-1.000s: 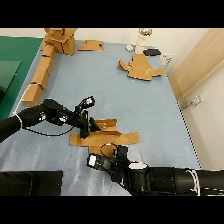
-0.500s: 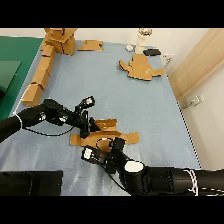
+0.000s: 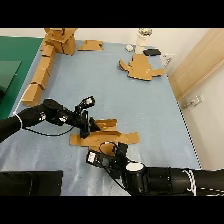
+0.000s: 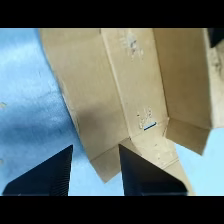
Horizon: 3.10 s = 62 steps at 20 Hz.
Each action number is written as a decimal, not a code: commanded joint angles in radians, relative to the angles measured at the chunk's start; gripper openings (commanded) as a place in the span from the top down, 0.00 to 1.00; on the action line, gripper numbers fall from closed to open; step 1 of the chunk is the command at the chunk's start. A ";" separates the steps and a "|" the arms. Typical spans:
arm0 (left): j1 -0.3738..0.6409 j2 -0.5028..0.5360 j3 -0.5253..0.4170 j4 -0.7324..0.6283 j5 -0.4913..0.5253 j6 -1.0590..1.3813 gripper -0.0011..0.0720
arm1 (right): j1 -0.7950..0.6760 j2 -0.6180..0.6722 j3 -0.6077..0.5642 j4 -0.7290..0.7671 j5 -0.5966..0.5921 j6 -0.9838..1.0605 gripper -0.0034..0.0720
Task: Fold the box.
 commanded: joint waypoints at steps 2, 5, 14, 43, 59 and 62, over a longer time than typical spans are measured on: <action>0.000 0.000 0.000 0.000 0.001 0.000 0.97 | -0.006 -0.007 -0.016 -0.085 0.016 -0.017 0.38; 0.000 0.000 0.000 0.000 0.001 0.000 0.97 | -0.045 -0.023 -0.015 -0.085 0.040 -0.017 0.38; 0.000 0.000 0.000 0.000 0.000 0.000 0.97 | -0.054 -0.004 0.006 -0.025 0.038 -0.017 0.38; 0.000 0.000 0.000 0.000 0.000 0.000 0.97 | -0.068 0.007 0.043 -0.148 0.040 0.171 0.34; -0.001 0.000 0.000 0.000 0.000 0.000 0.97 | -0.478 0.165 -0.001 0.350 0.230 -0.639 0.00; -0.001 0.000 0.000 0.000 0.000 0.000 0.97 | -0.471 0.193 -0.005 0.458 0.172 -0.800 0.00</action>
